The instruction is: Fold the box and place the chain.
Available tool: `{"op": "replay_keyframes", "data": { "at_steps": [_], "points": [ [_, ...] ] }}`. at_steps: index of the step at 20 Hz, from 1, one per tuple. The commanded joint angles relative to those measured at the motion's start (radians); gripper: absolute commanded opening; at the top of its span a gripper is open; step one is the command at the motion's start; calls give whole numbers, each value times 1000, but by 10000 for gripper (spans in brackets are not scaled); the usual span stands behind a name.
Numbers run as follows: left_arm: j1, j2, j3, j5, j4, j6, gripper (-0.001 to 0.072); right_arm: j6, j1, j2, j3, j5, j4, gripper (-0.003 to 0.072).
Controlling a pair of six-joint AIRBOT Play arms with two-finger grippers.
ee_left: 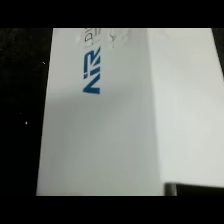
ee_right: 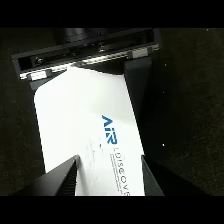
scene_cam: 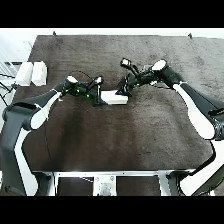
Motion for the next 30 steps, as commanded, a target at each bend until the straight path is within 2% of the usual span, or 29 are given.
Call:
{"op": "replay_keyframes", "data": {
  "at_steps": [1, 3, 9, 11, 17, 26, 27, 30],
  "points": [
    [-1, 1, 0, -2, 1, 2, 471, 4, 0, 0, 8, 11, -2, 460],
    [-1, 1, 0, -2, 1, 2, 471, 5, -1, 0, 16, 95, -2, 460],
    [-1, 1, 0, -2, 1, 2, 471, 5, 0, -1, 15, 105, -7, 459],
    [-1, 1, 0, -2, 1, 2, 471, 5, 4, -4, 13, 88, -25, 459],
    [-1, 1, 0, -2, 1, 2, 471, 5, 19, -22, 14, -65, -94, 459],
    [-1, 1, 0, -2, 1, 2, 471, 31, 19, 42, 25, -60, -92, 456],
    [-1, 1, 0, -2, 1, 2, 471, 31, 20, 42, 21, -61, -92, 429],
    [-1, 1, 0, -2, 1, 2, 471, 31, 28, 39, 2, -65, -93, 427]
  ]
}}
